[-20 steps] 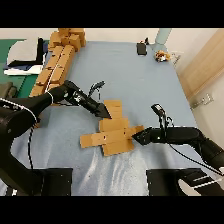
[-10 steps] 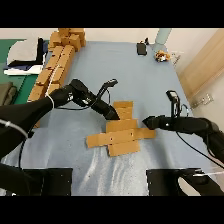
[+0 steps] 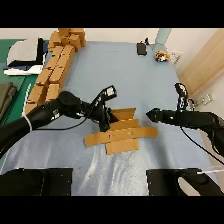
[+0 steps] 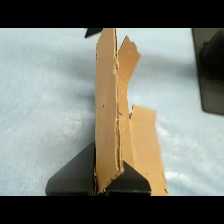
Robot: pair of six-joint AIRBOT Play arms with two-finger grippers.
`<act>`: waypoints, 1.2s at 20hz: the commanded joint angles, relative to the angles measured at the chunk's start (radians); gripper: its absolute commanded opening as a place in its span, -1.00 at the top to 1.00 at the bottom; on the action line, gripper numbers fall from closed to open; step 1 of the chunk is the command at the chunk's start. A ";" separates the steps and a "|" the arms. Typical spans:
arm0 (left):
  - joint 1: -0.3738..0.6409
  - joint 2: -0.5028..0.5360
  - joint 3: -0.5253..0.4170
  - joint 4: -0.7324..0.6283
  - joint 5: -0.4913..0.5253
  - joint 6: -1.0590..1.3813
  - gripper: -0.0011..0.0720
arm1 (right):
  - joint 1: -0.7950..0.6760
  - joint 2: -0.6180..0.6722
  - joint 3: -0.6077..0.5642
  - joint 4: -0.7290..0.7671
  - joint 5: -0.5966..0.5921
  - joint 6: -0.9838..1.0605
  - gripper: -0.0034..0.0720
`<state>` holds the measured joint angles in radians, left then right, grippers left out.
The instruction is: Fold the box.
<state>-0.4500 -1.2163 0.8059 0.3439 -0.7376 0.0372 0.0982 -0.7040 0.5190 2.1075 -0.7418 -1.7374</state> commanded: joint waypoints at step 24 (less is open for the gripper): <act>-0.068 -0.076 -0.105 -0.187 0.090 0.359 0.94 | 0.000 -0.008 0.003 0.051 0.056 0.009 -0.05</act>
